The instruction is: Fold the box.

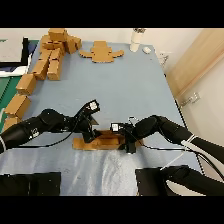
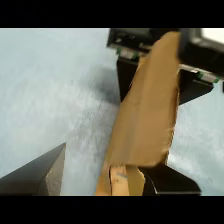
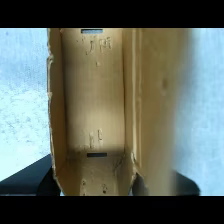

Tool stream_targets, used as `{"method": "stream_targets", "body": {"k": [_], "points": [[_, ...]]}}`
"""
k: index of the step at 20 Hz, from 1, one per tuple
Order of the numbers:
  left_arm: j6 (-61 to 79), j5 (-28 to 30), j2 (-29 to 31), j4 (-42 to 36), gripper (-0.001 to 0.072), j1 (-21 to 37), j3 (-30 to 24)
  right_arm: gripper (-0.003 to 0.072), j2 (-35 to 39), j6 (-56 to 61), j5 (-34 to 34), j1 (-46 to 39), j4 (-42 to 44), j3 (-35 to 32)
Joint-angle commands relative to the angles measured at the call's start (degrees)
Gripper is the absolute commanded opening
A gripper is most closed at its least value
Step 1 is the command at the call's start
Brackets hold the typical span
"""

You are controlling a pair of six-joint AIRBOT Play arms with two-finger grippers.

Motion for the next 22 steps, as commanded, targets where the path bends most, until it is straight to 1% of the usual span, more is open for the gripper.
{"method": "stream_targets", "body": {"k": [1,2,3,4,5,6,7,8,10,12,14,18,19,22], "points": [[-28.24,-11.67,2.73,18.67,0.0568,2.47,-0.02,0.0511,0.0,0.04,0.09,0.02,-0.04,0.04],[-31.69,-16.28,3.23,20.41,0.0553,3.1,-0.02,0.0512,0.0,0.04,0.09,0.02,-0.07,0.04],[-34.51,-21.46,3.34,20.81,0.0363,3.48,-0.02,0.0512,0.0,0.04,0.07,0.02,-0.04,0.04],[-36.92,-25.42,3.3,20.65,0.0115,3.37,-0.02,0.0511,0.0,0.04,0.0,0.02,-0.07,0.04],[-39.21,-28.48,3.23,18.91,0.0011,2.78,-0.02,0.0512,0.0,0.04,-0.07,0.02,-0.07,0.04],[-42.38,-29.11,3.23,14.88,0.0011,1.88,-0.02,0.0511,0.0,0.04,-0.07,0.0,-0.07,0.04],[-42.91,-28.0,3.21,9.55,0.0011,0.72,-0.02,0.0511,0.0,0.04,-0.07,0.02,-0.07,0.04],[-42.73,-25.16,3.21,4.02,0.0011,-0.55,-0.02,0.0511,0.0,0.04,-0.07,0.02,-0.07,0.04],[-42.38,-15.78,2.86,-4.63,0.0011,-2.67,-0.02,0.0511,0.0,0.04,-0.09,0.0,-0.07,0.04],[-42.01,-6.84,1.92,-9.79,0.0011,-2.6,-0.02,0.0511,0.0,0.04,-0.09,0.0,-0.11,0.04],[-41.62,-1.62,1.4,-12.09,0.0011,-1.9,0.0,0.0512,0.0,0.04,-0.09,0.0,-0.11,0.04],[-41.86,4.46,-0.59,-12.39,0.001,-0.48,0.04,0.0511,0.0,0.04,-0.09,0.0,-0.13,0.04],[-41.81,5.29,-1.62,-12.35,0.001,-0.52,0.07,0.0511,0.0,0.04,-0.09,0.0,-0.13,0.04],[-41.81,5.27,-6.1,-11.5,0.001,-0.52,0.13,0.0511,0.0,0.04,-0.07,0.0,-0.13,0.04]]}}
